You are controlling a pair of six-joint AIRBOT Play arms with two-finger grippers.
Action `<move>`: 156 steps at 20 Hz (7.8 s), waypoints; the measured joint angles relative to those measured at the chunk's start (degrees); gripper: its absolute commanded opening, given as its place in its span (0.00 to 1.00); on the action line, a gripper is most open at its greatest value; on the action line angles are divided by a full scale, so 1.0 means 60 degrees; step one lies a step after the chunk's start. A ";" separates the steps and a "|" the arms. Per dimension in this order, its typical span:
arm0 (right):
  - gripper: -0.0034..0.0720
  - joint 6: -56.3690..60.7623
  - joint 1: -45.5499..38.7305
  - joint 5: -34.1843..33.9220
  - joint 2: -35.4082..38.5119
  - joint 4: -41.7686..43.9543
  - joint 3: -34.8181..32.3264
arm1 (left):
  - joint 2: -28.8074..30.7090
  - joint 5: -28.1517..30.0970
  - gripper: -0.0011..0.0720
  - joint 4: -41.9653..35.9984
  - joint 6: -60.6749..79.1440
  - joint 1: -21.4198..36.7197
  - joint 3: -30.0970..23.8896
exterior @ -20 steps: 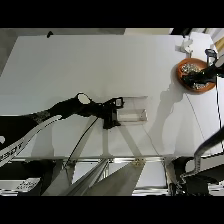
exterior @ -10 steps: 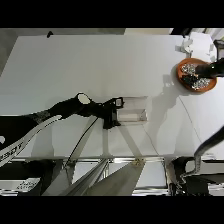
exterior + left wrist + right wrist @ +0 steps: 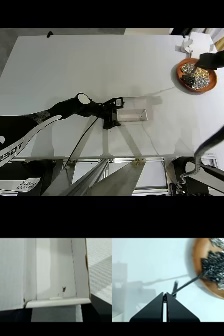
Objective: Fold the box and place the chain.
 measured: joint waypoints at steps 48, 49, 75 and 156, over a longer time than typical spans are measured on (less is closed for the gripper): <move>0.20 0.0466 0.7836 -0.4215 0.0696 0.0590 -0.5978 | 0.0000 0.0000 0.30 0.0000 0.0004 0.0000 0.0004; 0.20 0.0463 0.7774 -0.4138 0.0816 0.0579 -0.5978 | 0.0000 0.0000 0.30 0.0000 0.0004 0.0000 0.0004; 0.47 0.1912 0.2481 -0.4688 -0.0823 -0.2419 -0.5974 | 0.0000 0.0000 0.30 0.0000 0.0000 0.0000 0.0000; 0.49 0.2047 0.2382 -0.4382 -0.3246 -0.2543 -0.3300 | 0.0000 -0.0073 0.30 0.0000 0.0004 0.0004 0.0000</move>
